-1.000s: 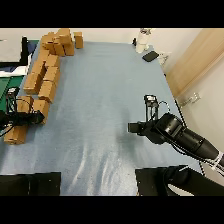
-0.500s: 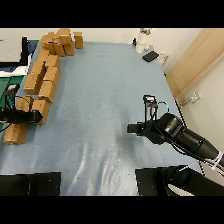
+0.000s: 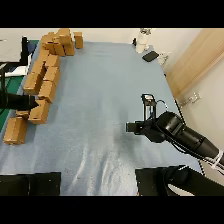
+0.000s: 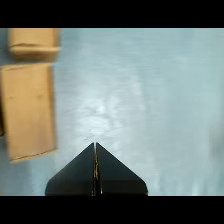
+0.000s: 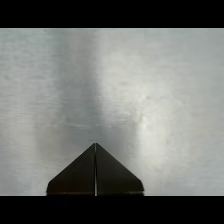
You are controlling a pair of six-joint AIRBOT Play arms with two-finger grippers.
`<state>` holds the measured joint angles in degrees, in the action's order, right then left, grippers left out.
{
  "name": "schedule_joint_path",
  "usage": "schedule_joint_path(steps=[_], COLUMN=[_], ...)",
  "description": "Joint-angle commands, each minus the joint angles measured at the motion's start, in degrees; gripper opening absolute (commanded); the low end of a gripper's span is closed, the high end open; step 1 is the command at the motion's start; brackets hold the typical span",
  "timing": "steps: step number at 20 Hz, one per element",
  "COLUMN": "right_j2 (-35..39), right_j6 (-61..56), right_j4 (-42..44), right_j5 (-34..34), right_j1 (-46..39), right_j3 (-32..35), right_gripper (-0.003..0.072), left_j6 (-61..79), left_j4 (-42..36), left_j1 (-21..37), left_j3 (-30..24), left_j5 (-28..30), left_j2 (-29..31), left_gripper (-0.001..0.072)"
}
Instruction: Fold the box.
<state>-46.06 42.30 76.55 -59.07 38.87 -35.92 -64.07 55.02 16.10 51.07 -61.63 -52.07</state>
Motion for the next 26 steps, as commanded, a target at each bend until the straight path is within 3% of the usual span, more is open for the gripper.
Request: schedule_joint_path(steps=[1, 5, 8, 12, 14, 26], right_j2=[-4.0, -17.1, -27.5, -37.6, -40.6, -41.4], right_j6=[4.0, 15.8, 21.9, 25.5, 29.9, 29.8], right_j4=[1.4, 10.1, 16.7, 21.0, 24.7, 26.1], right_j5=[1.2, 1.2, 1.1, 0.1, 0.3, -0.4], right_j1=[-0.6, -5.5, -8.1, -8.9, -8.9, -8.9], right_j3=[-5.1, -18.3, -28.2, -37.5, -40.7, -41.5], right_gripper=[0.0004, 0.0004, 0.0004, 0.0004, 0.0004, 0.0005], left_j6=[-2.4, -12.5, -15.3, -16.4, -16.3, -16.3], left_j4=[-3.3, 4.5, 4.6, 4.3, 4.3, 4.3], left_j1=[-10.6, -27.3, -33.7, -35.1, -35.1, -35.0], left_j3=[4.0, 6.7, 9.5, 15.7, 16.8, 16.8], left_j5=[-1.1, 5.7, 8.9, 9.3, 10.4, 10.6], left_j2=[-0.2, -7.2, -15.7, -24.7, -26.2, -26.3], left_gripper=[0.0011, 0.0011, 0.0011, 0.0011, 0.0013, 0.0013])
